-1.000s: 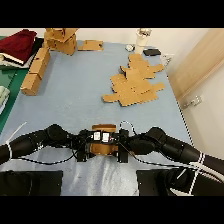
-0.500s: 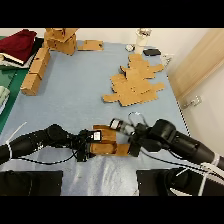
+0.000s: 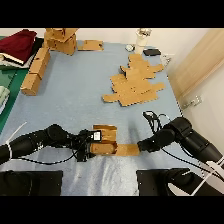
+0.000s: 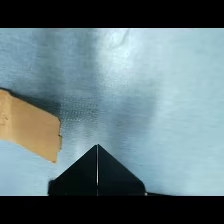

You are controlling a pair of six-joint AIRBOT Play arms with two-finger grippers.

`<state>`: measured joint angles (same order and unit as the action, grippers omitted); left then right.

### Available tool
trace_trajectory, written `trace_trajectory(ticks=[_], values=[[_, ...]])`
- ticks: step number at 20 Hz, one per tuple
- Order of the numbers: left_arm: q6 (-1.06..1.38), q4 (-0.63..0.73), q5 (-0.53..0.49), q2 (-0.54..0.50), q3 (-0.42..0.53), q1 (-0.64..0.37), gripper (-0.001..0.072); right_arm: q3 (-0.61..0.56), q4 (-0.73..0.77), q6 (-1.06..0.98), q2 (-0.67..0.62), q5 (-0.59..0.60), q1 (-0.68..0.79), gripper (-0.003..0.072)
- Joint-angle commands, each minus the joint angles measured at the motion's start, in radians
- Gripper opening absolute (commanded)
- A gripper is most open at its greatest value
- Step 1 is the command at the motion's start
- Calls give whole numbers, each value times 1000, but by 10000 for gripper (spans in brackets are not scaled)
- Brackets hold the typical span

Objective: Fold the box.

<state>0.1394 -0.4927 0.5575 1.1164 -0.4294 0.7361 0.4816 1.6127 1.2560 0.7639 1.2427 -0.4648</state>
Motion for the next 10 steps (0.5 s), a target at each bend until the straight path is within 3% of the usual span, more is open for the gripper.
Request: trace_trajectory(ticks=[1, 5, 10], values=[[0, 0, 0, 0, -1, 0, 613, -89, 190, 34, -3, -156, 45, 6], [0, 0, 0, 0, -1, 0, 613, -132, 368, 180, -3, -259, 45, 5], [0, 0, 0, 0, -1, 0, 614, -132, 407, 230, -3, -287, 45, 5]])
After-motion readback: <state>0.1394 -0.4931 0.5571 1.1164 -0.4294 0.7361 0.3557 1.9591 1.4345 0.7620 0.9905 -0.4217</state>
